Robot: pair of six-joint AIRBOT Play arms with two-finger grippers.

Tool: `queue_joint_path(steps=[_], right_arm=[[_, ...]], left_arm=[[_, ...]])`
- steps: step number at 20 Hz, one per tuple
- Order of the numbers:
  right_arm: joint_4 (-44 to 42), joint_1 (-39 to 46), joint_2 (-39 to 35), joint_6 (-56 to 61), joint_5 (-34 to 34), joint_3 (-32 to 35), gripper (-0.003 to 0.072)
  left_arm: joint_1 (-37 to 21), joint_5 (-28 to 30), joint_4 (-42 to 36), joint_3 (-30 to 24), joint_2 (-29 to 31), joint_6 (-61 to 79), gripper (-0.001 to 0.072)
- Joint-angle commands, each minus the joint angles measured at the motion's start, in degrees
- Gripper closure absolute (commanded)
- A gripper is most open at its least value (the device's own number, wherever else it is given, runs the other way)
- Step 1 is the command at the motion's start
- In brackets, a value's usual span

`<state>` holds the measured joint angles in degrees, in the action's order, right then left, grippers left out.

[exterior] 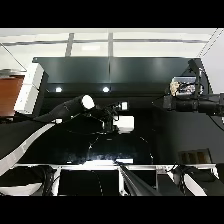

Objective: Fold the box and place the chain.

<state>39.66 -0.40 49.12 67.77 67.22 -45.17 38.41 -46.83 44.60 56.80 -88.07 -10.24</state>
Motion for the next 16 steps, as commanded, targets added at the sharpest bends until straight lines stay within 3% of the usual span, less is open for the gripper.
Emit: queue_joint_path(steps=[1, 2, 3, 6, 9, 12, 16], right_arm=[[-0.15, 0.04, -0.04, 0.44, -0.37, -0.04, 0.0663], [-0.20, 0.04, -0.04, 0.46, -0.37, -0.04, 0.0663], [-0.20, 0.04, -0.04, 0.66, -0.35, -0.04, 0.0663], [-0.20, 0.04, -0.04, 0.83, -0.20, -0.04, 0.0663], [-0.15, 0.04, -0.04, 0.81, -0.07, -0.04, 0.0663], [0.02, 0.04, -0.04, 0.79, -0.37, -0.04, 0.0663], [0.04, 0.02, -0.04, 0.52, -0.50, -0.04, 0.0663]], left_arm=[[0.61, -0.37, 6.62, 0.20, -0.22, -6.80, 0.0224], [0.52, -1.90, 8.87, 0.59, -0.07, -9.03, 0.0391], [0.48, -4.15, 10.99, 1.25, 0.22, -10.75, 0.0437], [-1.11, -7.54, 13.99, 1.92, 3.93, -17.92, 0.0423], [-7.43, -14.25, 16.94, 1.70, 10.29, -27.08, 0.0422], [-18.82, -19.93, 21.53, -1.27, 16.63, -32.83, 0.0422], [-42.86, -22.91, 22.25, -10.21, 23.96, -39.36, 0.0422]])
